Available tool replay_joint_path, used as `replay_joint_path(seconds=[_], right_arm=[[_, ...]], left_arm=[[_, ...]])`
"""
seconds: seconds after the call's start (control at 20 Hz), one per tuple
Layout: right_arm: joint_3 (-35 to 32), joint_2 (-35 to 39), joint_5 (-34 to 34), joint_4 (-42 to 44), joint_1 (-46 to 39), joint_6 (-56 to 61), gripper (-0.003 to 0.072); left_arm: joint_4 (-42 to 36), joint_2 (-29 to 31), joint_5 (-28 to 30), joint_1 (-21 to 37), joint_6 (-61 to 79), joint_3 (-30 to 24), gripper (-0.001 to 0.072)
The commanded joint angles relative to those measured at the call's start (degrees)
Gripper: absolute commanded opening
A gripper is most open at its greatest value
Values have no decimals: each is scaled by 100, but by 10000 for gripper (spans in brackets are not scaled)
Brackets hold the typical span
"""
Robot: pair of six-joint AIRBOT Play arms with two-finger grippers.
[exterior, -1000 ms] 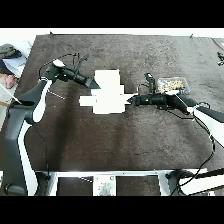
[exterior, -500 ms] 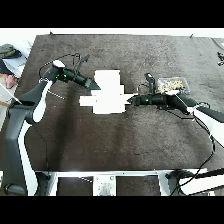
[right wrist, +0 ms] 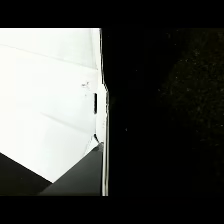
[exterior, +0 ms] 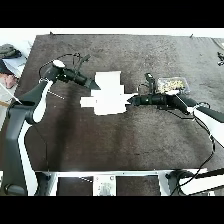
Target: Fold the box and place the chain.
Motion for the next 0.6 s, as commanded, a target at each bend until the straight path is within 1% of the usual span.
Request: replay_joint_path(seconds=[0.0,0.05,0.1,0.4,0.55], right_arm=[[0,7,0,15,-4,2,252],[0,20,0,28,-15,0,329],[0,68,-7,24,-48,2,266],[0,763,-17,22,-487,0,265],[0,975,-55,20,-544,0,264]], left_arm=[[70,-7,-153,-109,549,-2,12],[70,-7,-164,-120,789,-2,11],[70,0,-168,-120,1082,-2,11],[50,42,-201,-55,2540,0,8],[94,170,-179,-55,3154,-2,6]])
